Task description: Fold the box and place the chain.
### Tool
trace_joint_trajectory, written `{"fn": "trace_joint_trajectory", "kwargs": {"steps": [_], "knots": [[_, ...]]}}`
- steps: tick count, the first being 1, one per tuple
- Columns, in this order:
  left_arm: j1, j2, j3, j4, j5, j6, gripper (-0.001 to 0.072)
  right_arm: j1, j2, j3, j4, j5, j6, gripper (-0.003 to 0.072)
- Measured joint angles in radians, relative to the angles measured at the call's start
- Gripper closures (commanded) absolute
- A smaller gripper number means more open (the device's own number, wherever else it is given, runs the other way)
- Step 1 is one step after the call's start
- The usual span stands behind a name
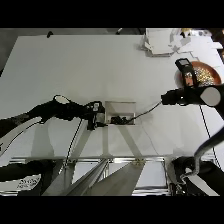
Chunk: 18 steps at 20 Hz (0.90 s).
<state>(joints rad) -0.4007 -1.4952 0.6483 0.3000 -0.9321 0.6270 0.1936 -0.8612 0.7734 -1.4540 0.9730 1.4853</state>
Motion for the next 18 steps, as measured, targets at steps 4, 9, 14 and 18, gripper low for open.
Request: {"fn": "trace_joint_trajectory", "kwargs": {"steps": [4, 9, 14, 18], "knots": [[0.0, 0.0, 0.0, 0.0, 0.0, 0.0, 0.0622, 0.063, 0.154, 0.0, 0.094, 0.029, -0.047, 0.0665], [0.0, 0.0, 0.0, 0.0, 0.0, 0.0, 0.0622, 0.138, 0.274, 0.0, 0.254, 0.029, -0.103, 0.0665], [0.0, 0.0, 0.0, 0.0, 0.0, 0.0, 0.0622, 0.221, 0.305, 0.0, 0.43, -0.02, -0.224, 0.0665], [0.0, 0.0, 0.0, 0.0, 0.0, 0.0, 0.0622, 0.285, 0.31, -0.005, 0.495, -0.105, -0.285, 0.0666]]}}
